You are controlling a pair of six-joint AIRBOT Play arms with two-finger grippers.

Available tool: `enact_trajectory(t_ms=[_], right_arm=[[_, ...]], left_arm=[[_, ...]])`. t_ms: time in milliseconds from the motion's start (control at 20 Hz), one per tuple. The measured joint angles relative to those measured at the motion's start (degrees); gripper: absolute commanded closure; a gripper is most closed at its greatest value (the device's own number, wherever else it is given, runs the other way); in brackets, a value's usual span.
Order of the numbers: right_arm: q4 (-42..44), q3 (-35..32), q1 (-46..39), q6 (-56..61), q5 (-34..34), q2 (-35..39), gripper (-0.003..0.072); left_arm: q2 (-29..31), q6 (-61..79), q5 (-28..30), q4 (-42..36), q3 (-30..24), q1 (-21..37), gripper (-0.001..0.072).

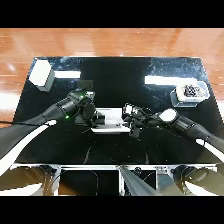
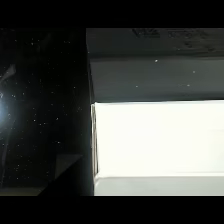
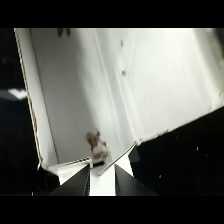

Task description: Fold the box and place the chain.

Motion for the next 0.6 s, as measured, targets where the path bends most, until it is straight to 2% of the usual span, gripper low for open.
enact_trajectory(t_ms=[500,600], right_arm=[[4.74,0.24,4.37,-2.86,-3.39,-1.53,0.0484],[5.44,0.24,4.66,-2.97,-3.76,-1.84,0.0275]], left_arm=[[-0.02,0.17,-0.04,-0.09,0.0,-0.11,0.069],[-0.02,0.22,-0.07,-0.04,0.0,-0.22,0.069]])
